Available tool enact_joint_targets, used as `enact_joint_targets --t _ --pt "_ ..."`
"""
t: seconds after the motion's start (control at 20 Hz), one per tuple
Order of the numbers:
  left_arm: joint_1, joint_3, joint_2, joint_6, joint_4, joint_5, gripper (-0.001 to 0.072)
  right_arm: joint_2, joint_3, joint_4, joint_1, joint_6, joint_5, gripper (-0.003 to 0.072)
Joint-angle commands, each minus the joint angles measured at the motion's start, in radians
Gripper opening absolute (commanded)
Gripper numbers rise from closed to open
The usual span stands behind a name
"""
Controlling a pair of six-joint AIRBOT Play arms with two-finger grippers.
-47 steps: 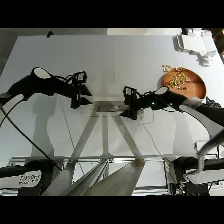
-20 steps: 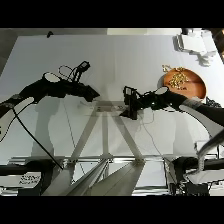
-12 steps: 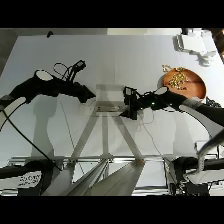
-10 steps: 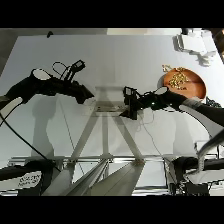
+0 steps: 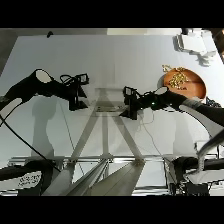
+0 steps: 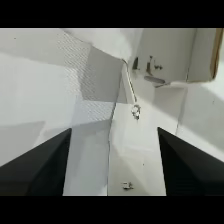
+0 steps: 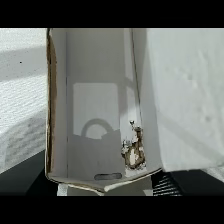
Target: Fold the box and place the chain.
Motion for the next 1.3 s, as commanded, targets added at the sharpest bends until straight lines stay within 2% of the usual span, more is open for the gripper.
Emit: enact_joint_targets --t 0.0,0.25,0.35,0.55,0.6,0.65,0.9,1.0,1.25 --pt "-0.004 0.000 -0.044 0.145 -0.042 -0.005 0.0633 0.000 0.001 0.000 0.001 0.000 0.000 0.0538" --pt "-0.042 0.000 -0.086 0.272 -0.144 -0.020 0.0613 0.000 0.001 0.000 0.001 0.000 0.000 0.0538" --pt "-0.046 0.000 -0.088 0.272 -0.122 -0.043 0.0493 0.000 0.001 0.000 0.001 0.000 0.000 0.0538" --pt "-0.046 0.000 -0.088 0.272 -0.120 -0.076 0.0481 0.000 0.001 0.000 0.001 0.000 0.000 0.0538" --pt "-0.046 0.000 -0.088 0.274 -0.120 -0.079 0.0429 0.000 0.001 0.000 0.001 0.000 0.000 0.0538" --pt "-0.046 0.000 -0.088 0.288 -0.120 -0.080 0.0415 0.000 0.001 0.000 0.001 0.000 0.000 0.0538" --pt "-0.047 0.000 -0.088 0.301 -0.126 -0.078 0.0404 0.000 0.001 0.000 0.001 0.000 0.000 0.0538" --pt "-0.047 0.000 -0.088 0.341 -0.128 -0.078 0.0196 0.000 0.001 0.000 0.001 0.000 0.000 0.0538" --pt "-0.047 0.000 -0.088 0.362 -0.159 -0.077 0.0135 0.000 0.001 0.000 0.001 0.000 0.000 0.0538"
